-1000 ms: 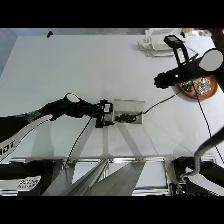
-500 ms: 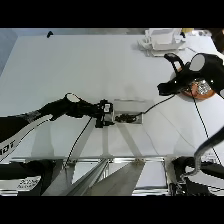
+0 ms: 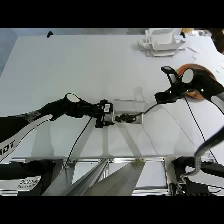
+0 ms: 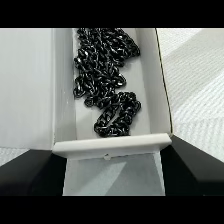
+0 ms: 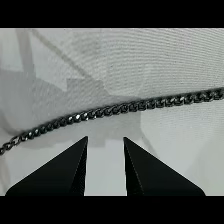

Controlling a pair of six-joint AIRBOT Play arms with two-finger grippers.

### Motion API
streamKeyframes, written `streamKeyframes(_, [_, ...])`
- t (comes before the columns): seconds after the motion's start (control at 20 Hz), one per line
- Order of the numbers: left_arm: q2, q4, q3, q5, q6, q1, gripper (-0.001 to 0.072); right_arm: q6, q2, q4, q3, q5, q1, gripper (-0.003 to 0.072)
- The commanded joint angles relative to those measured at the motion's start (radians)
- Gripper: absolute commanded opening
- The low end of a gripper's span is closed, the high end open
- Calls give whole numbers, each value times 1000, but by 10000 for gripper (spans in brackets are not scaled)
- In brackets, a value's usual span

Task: Fold the box and place the chain.

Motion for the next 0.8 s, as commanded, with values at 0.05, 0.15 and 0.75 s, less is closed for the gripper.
streamKeyframes(0.05, [0, 0, 1, 0, 0, 0, 86, 6, -16, 1, -11, -36, 0, 257])
streamKeyframes(0.15, [0, 0, 1, 0, 0, 0, 86, 7, -35, 2, -11, -43, 0, 258])
streamKeyframes(0.75, [0, 0, 1, 0, 0, 0, 86, 11, -93, 3, -11, -71, 0, 211])
